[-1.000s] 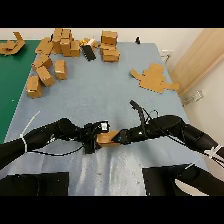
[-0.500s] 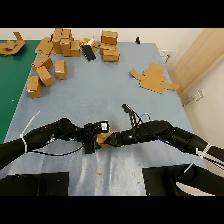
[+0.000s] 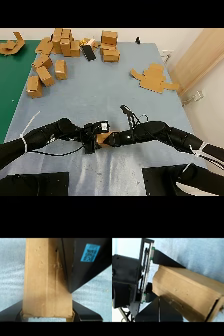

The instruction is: Fold the box.

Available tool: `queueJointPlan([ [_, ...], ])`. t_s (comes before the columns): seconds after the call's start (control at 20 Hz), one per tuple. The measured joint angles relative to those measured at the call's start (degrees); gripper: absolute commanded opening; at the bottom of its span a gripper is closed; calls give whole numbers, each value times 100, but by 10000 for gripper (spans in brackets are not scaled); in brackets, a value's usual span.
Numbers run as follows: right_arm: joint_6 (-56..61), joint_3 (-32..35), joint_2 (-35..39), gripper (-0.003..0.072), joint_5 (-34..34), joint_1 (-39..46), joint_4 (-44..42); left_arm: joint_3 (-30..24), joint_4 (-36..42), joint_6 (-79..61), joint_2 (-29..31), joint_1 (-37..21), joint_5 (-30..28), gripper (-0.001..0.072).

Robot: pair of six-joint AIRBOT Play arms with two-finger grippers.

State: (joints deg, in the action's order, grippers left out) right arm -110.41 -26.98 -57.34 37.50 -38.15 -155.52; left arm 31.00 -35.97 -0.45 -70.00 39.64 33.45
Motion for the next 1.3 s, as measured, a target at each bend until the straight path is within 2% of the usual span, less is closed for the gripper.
queueJointPlan([
  [0.95,0,-7,-238,3,-107,-20,15,0,2,2,0,0,0,500],
  [1.15,153,-13,195,4,-138,0,155,0,2,2,0,0,0,500],
  [1.3,638,-13,632,3,-83,96,616,0,2,0,0,0,0,500],
])
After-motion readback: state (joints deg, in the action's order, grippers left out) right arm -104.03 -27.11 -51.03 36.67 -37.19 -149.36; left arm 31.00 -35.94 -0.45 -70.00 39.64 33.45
